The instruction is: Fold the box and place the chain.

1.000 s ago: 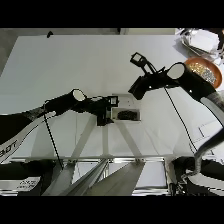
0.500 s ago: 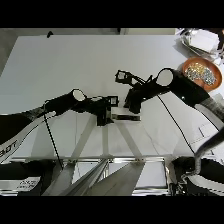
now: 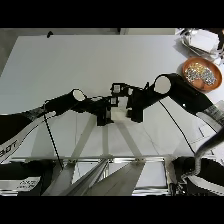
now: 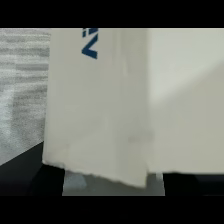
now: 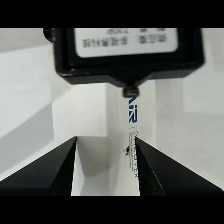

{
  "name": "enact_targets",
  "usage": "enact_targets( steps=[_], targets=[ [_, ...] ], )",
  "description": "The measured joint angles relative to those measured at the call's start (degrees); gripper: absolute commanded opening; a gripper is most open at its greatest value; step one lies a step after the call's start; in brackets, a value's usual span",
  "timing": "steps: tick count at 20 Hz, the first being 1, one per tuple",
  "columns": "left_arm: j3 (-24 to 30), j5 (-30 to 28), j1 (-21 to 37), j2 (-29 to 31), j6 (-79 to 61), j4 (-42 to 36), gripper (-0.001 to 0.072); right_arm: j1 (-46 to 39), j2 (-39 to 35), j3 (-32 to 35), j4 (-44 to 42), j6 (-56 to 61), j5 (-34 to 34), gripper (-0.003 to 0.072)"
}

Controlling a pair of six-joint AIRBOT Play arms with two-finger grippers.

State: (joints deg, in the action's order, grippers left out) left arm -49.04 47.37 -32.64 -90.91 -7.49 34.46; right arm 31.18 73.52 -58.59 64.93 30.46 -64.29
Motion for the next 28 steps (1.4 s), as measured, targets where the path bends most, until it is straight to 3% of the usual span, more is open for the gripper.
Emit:
enact_targets(
  steps=[3, 11, 12, 28],
  targets=[
    [0.00, 0.00, 0.00, 0.00, 0.02, -0.02, 0.0252, 0.59, -0.15, 0.09, 2.93, 2.14, 1.31, 0.0327],
    [0.00, 0.00, 0.00, 0.00, 0.02, -0.04, 0.0252, 2.14, -0.26, 1.49, 6.23, 4.44, 2.43, 0.0268],
    [0.00, 0.00, 0.00, 0.00, 0.02, -0.04, 0.0252, 2.23, -0.37, 1.57, 6.67, 5.14, 2.69, 0.0203],
    [0.00, 0.00, 0.00, 0.00, 0.04, -0.04, 0.0252, 2.40, -0.98, 3.26, 8.61, 8.63, 5.95, 0.0192]
  ],
)
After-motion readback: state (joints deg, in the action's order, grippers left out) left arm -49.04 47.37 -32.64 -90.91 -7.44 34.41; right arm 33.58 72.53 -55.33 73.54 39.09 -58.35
